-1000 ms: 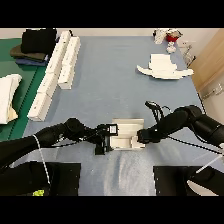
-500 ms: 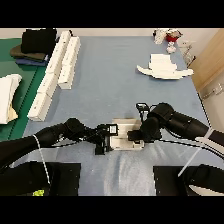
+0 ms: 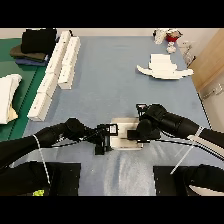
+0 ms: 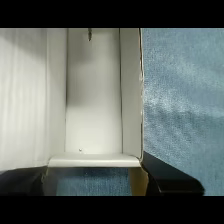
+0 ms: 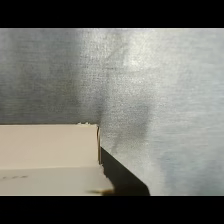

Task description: Fold the box.

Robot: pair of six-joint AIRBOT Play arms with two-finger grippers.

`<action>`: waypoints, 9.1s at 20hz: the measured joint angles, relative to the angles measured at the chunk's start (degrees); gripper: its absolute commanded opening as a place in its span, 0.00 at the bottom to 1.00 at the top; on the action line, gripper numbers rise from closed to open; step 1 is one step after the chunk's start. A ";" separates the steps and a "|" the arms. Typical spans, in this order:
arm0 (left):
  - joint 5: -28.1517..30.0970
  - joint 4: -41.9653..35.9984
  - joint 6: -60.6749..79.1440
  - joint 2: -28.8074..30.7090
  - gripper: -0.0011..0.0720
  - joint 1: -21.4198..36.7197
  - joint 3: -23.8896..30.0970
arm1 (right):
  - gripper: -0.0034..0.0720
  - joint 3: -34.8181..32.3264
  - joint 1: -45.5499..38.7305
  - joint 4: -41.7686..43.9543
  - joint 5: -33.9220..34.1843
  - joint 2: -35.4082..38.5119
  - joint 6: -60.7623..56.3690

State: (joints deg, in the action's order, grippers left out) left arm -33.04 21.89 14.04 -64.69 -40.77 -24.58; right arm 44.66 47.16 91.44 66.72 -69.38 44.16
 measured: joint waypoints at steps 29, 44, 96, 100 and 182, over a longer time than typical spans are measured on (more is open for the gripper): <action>-0.02 -0.04 0.07 0.00 0.71 0.00 0.00 | 0.05 8.22 -19.17 2.25 17.57 6.97 18.78; -0.04 -0.04 0.07 0.00 0.71 0.00 0.00 | 0.04 18.56 -38.21 42.84 18.43 -18.78 64.96; -0.44 -0.04 0.04 0.00 0.71 0.00 0.00 | 0.82 -16.48 6.25 14.21 -27.58 23.39 95.86; -0.42 -0.04 0.02 0.00 0.71 0.00 0.00 | 0.80 -15.61 6.73 12.63 -28.17 23.21 96.52; -0.37 0.02 0.11 0.00 0.71 0.00 0.00 | 0.05 -40.30 10.03 33.48 -59.58 36.20 60.87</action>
State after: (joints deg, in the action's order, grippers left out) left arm -33.41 21.91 14.15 -64.69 -40.77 -24.58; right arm 4.36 57.19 124.92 7.14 -33.19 105.03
